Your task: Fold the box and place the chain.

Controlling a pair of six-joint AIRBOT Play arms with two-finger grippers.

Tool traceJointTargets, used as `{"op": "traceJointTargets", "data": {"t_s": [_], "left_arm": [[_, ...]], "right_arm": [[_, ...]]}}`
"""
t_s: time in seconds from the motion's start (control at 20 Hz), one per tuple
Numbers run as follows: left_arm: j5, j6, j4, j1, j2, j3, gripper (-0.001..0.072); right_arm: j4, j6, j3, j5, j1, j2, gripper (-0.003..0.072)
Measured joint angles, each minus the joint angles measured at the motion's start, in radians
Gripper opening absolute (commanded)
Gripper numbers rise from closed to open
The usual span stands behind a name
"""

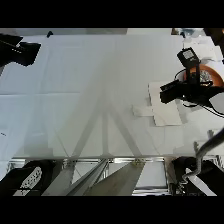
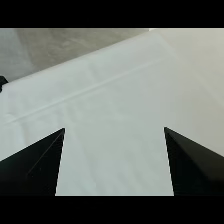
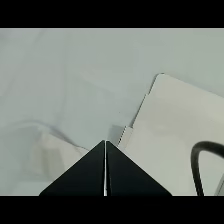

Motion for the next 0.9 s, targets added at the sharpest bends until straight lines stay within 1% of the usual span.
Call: {"op": "traceJointTargets", "data": {"t_s": [0.2, 0.25, 0.3, 0.45, 0.65, 0.75, 0.9], "left_arm": [[0.000, 0.000, 0.000, 0.000, 0.000, 0.000, 0.0697], [0.000, 0.000, 0.000, 0.000, 0.000, 0.000, 0.0697], [0.000, 0.000, 0.000, 0.000, 0.000, 0.000, 0.0697], [0.000, 0.000, 0.000, 0.000, 0.000, 0.000, 0.0697], [0.000, 0.000, 0.000, 0.000, 0.000, 0.000, 0.0697], [0.000, 0.000, 0.000, 0.000, 0.000, 0.000, 0.0697], [0.000, 0.000, 0.000, 0.000, 0.000, 0.000, 0.0697]], "right_arm": [[0.026, 0.000, 0.000, -0.011, 0.000, 0.000, 0.0019], [0.030, 0.000, 0.000, -0.014, 0.000, 0.000, 0.0085], [0.031, 0.001, 0.000, -0.016, 0.000, 0.000, 0.0180], [0.014, 0.032, 0.001, -0.021, 0.000, 0.000, 0.0187], [-0.161, 0.189, 0.006, 0.001, -0.012, 0.000, 0.0197], [-0.240, 0.245, 0.024, 0.037, -0.057, -0.001, 0.0197], [-0.303, 0.279, 0.059, 0.108, -0.182, -0.003, 0.0206]]}}
